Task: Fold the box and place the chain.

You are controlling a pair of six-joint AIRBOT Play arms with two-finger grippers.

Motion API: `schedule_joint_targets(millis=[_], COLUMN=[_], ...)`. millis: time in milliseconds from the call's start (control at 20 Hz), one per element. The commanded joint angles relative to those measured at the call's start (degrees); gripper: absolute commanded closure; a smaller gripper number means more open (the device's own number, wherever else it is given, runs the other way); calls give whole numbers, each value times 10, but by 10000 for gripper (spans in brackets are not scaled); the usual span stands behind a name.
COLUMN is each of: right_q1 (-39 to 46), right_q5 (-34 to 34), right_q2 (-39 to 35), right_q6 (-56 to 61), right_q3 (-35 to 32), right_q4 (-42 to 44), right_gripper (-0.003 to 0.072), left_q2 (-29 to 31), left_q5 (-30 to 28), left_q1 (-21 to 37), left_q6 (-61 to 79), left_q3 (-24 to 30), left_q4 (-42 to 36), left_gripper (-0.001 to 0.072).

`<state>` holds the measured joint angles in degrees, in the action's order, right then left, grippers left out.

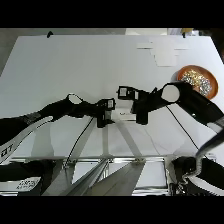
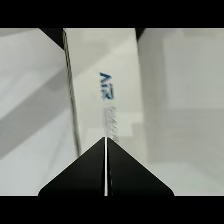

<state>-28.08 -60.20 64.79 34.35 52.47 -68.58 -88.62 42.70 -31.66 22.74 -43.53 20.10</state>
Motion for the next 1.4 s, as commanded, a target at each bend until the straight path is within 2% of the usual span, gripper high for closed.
schedule_joint_targets(millis=[0,100,150,300,400,500,1250,1350], right_q1=[58,127,168,283,334,362,374,374], right_q5=[-110,-200,-220,-211,-211,-210,-202,-202], right_q2=[-47,-48,-48,-48,-48,-48,-48,-48], right_q6=[103,198,263,394,422,435,442,442], right_q3=[6,3,-9,-86,-122,-125,-125,-125], right_q4=[-59,-112,-142,-204,-227,-225,-224,-224], right_gripper=[671,671,672,672,672,671,671,671], left_q2=[0,0,0,0,0,0,0,0], left_q5=[0,0,0,0,-1,2,3,16], left_q1=[0,0,0,0,0,0,0,0], left_q6=[1,1,1,1,1,1,1,1], left_q3=[0,0,0,0,0,0,0,0], left_q4=[0,1,1,1,1,1,0,0], left_gripper=[438,438,438,438,438,438,438,438])
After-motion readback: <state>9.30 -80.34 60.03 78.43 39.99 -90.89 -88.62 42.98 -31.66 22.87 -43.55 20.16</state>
